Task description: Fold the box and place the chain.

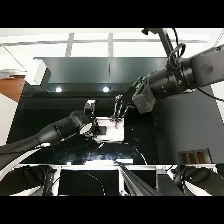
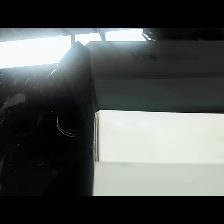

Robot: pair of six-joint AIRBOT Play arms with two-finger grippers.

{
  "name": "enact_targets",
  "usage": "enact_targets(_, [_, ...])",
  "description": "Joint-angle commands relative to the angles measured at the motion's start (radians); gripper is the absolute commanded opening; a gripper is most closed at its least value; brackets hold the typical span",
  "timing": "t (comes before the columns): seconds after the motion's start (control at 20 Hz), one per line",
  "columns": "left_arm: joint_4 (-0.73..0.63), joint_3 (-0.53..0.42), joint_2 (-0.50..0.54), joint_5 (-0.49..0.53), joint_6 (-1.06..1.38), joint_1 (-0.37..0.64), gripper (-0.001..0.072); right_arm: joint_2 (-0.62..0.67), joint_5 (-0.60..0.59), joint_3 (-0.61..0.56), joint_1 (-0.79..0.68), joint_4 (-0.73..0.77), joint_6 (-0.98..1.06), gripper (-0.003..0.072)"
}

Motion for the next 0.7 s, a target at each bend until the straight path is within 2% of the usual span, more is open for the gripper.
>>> enact_targets(0.0, [0.000, 0.000, -0.001, 0.000, 0.000, 0.000, 0.0030, -0.001, -0.056, -0.011, 0.002, -0.058, 0.032, 0.0024])
enact_targets(0.2, [0.000, 0.000, -0.001, 0.000, 0.000, 0.000, 0.0030, -0.001, -0.057, -0.087, 0.016, -0.003, 0.032, 0.0023])
enact_targets(0.45, [0.000, 0.000, -0.001, 0.000, 0.000, 0.000, 0.0030, -0.003, 0.031, -0.176, 0.089, 0.021, 0.032, 0.0023])
enact_targets(0.65, [0.000, 0.000, -0.001, 0.000, 0.000, 0.000, 0.0030, -0.010, 0.078, -0.201, 0.099, 0.015, 0.032, 0.0024])
